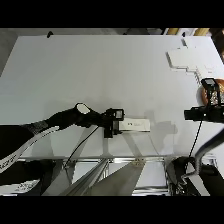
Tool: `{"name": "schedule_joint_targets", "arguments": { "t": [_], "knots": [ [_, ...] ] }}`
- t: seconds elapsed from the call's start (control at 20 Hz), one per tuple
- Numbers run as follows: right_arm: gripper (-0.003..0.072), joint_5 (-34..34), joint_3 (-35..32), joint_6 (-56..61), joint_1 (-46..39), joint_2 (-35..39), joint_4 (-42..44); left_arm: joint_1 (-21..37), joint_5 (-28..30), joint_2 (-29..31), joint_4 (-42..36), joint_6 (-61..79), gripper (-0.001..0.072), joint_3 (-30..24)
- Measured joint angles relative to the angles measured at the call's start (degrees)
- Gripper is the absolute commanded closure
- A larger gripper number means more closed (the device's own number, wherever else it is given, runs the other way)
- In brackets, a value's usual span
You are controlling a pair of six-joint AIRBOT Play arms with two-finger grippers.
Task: Fold the box and place the chain.
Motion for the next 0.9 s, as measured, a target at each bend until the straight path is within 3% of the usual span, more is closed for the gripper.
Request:
{"name": "schedule_joint_targets", "arguments": {
  "t": [0.3, 0.5, 0.7, 0.9],
  "knots": [
    [0.0668, 0.0, 0.0, 0.0, 0.0, 0.0, 0.0, 0.2, -0.5, 1.1, 0.1, 0.2, 0.0501, 0.0],
    [0.0668, 0.0, 0.0, 0.0, 0.0, 0.0, 0.0, 3.6, 1.5, 8.0, 4.7, -7.8, 0.0501, 0.0],
    [0.0668, 0.0, 0.0, 0.0, 0.0, 0.0, 0.0, 13.0, 6.1, 18.5, 17.2, -26.8, 0.0501, 0.0],
    [0.0668, 0.0, 0.0, 0.0, 0.0, 0.0, 0.0, 28.1, 8.5, 26.1, 30.9, -49.2, 0.0499, 0.0]
  ]
}}
